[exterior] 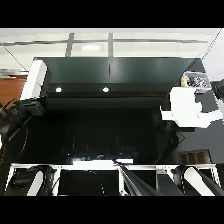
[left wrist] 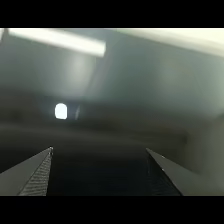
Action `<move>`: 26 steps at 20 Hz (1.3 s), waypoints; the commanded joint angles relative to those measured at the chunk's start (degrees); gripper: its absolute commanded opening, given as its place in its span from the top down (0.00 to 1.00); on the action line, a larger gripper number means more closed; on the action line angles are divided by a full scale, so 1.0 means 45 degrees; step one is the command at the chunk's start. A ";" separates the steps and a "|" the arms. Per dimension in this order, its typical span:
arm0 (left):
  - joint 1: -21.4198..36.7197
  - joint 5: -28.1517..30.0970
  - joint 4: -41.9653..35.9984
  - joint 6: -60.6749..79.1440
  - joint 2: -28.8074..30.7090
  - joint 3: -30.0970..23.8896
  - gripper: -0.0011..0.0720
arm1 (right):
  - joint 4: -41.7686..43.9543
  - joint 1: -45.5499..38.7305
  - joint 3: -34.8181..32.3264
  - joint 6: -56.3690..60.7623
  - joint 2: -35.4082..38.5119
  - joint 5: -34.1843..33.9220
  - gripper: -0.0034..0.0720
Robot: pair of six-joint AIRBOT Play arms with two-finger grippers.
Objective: Fold the box and place the chain.
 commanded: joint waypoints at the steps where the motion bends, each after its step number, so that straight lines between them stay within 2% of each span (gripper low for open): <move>1: -0.0330 -0.2380 0.0661 0.1753 -0.3279 0.2521 0.02 | 0.0335 0.0748 0.0068 -0.1243 -0.0010 0.0384 0.00; 3: -0.0641 -0.3531 0.2458 0.1753 -0.4600 0.3954 0.02 | -0.1205 0.1627 0.0491 -0.1365 -0.0015 0.1175 0.00; 4: -0.0651 -0.3959 0.3657 0.1428 -0.5032 0.4391 0.02 | -0.2895 0.2137 0.0913 -0.0432 -0.0024 0.1248 0.00; 6: -0.0515 -0.4415 0.5659 -0.0466 -0.5489 0.4945 0.02 | -0.9063 0.2773 0.2229 0.3405 -0.0107 0.0889 0.00; 8: -0.0345 -0.4522 0.6460 -0.1753 -0.5416 0.5022 0.02 | -1.6198 0.2419 0.3517 0.8077 -0.0228 0.0690 0.00; 9: -0.0301 -0.4639 0.6470 -0.1753 -0.5411 0.5022 0.02 | -1.9016 0.1734 0.4012 1.0540 -0.0374 0.0714 0.00; 10: -0.0277 -0.4736 0.6465 -0.1753 -0.5425 0.5003 0.02 | -2.0152 0.0835 0.4376 1.2050 -0.0554 0.0767 0.00; 11: -0.0277 -0.4784 0.6470 -0.1749 -0.5430 0.4979 0.02 | -1.9934 -0.0296 0.4624 1.2662 -0.0787 0.0787 0.00; 13: -0.0277 -0.4799 0.6470 -0.1724 -0.5445 0.4979 0.02 | -1.8049 -0.2399 0.4770 1.2721 -0.1433 0.1054 0.00; 17: -0.0277 -0.5187 0.6586 -0.1627 -0.5445 0.4974 0.02 | -1.3036 -0.5319 0.5377 1.0326 -0.3954 0.2579 0.00; 19: -0.0277 -0.5435 0.6577 -0.1632 -0.5445 0.4974 0.02 | -1.0074 -0.5901 0.6397 0.7174 -0.5702 0.4469 0.00; 20: -0.0287 -0.5484 0.6479 -0.1632 -0.5445 0.4974 0.02 | -0.8908 -0.6008 0.7048 0.5746 -0.6659 0.5872 0.00; 22: -0.0287 -0.5484 0.6159 -0.1685 -0.5450 0.4974 0.02 | -0.7519 -0.5935 0.8213 0.3900 -0.8359 0.9039 0.00; 23: -0.0287 -0.5484 0.6159 -0.1690 -0.5450 0.4974 0.02 | -0.7310 -0.5809 0.8563 0.3638 -0.8971 1.0083 0.00; 24: -0.0287 -0.5484 0.6164 -0.1690 -0.5450 0.4974 0.02 | -0.7354 -0.5649 0.8748 0.3541 -0.9379 1.0584 0.00; 26: -0.0287 -0.5518 0.6159 -0.1690 -0.5450 0.4974 0.02 | -0.7368 -0.5217 0.8757 0.2880 -0.9738 1.0516 0.00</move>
